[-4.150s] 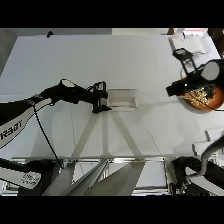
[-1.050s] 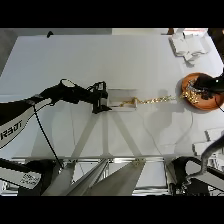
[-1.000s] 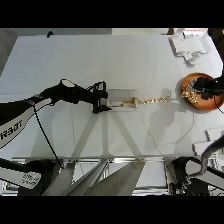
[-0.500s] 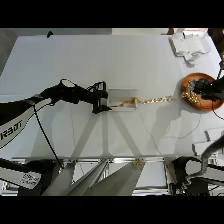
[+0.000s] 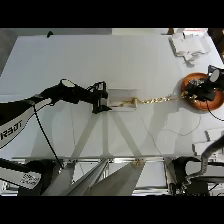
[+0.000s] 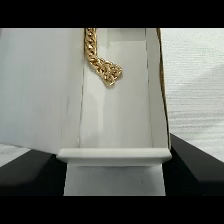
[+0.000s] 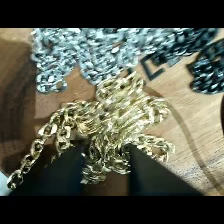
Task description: Fold the box and place the chain.
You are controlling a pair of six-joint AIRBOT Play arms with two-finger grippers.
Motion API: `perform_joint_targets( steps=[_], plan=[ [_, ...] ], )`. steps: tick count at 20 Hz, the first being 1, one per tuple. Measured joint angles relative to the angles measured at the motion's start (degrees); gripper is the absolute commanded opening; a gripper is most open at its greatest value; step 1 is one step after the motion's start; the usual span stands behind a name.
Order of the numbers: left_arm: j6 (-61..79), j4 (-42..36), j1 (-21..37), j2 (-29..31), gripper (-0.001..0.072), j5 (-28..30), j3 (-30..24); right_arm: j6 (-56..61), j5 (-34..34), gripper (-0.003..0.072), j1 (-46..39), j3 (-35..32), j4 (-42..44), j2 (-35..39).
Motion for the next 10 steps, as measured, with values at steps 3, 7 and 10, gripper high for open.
perform_joint_targets(
  steps=[3,7,10],
  plan=[
    [0.0,0.0,0.0,0.0,0.0355,0.0,0.0,1.2,1.4,0.0011,1.2,0.0,-0.8,-0.5],
    [0.0,0.0,0.0,0.0,0.0355,0.0,0.0,1.6,2.7,0.0009,2.7,-0.2,-0.4,0.3],
    [0.0,0.0,0.0,0.0,0.0355,0.0,0.0,1.1,1.5,0.0008,3.5,-0.3,0.4,3.5]
  ],
)
